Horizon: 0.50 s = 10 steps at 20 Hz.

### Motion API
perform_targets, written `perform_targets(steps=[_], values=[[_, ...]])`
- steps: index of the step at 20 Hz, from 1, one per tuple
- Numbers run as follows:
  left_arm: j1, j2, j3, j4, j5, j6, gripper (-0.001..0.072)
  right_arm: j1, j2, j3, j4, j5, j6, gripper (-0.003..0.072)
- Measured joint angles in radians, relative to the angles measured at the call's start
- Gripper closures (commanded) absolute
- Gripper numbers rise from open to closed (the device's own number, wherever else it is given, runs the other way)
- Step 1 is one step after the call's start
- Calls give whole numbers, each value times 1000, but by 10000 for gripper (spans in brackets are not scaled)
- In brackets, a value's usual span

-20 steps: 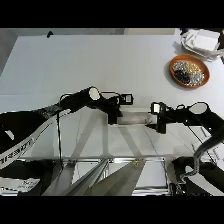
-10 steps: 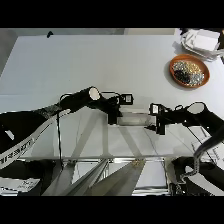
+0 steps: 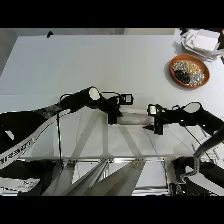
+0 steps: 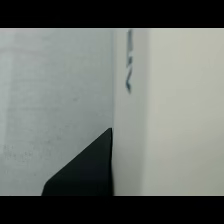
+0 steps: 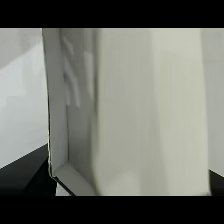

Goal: Fold the box and place the chain.

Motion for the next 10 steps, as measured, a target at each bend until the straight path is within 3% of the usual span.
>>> perform_targets(steps=[10], values=[[0,0,0,0,-2,-1,698,0,-30,1,6,-27,-31,184]])
